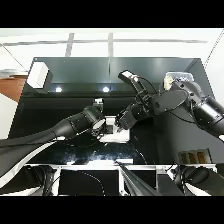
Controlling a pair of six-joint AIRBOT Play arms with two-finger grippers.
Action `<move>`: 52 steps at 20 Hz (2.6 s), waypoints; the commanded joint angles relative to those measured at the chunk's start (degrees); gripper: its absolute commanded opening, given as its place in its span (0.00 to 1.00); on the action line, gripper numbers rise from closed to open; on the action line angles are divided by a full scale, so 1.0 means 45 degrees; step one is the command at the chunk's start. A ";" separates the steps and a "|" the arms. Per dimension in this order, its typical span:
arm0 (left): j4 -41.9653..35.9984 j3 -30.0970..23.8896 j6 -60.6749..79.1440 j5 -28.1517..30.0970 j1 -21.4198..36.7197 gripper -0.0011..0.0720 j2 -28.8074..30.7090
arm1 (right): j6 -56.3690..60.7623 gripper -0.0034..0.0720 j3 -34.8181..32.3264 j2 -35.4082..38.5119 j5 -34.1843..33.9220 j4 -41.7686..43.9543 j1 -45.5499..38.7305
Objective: Fold the box and place the chain.
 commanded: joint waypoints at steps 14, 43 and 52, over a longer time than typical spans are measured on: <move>-0.0005 0.0005 0.0000 -0.0019 -0.0005 0.05 -0.0010 | 0.0316 0.68 -0.0379 -0.0248 -0.1637 -0.0899 -0.1103; -1.0093 -0.5547 2.3105 -0.1088 0.9534 0.93 0.8165 | 0.0325 0.68 -0.0384 0.1302 -0.2312 -0.2900 -0.4658; -1.0778 -0.6028 3.2309 0.1506 0.9282 0.98 0.5348 | 0.0471 0.68 -0.0384 0.1302 -0.2079 -0.2968 -0.4658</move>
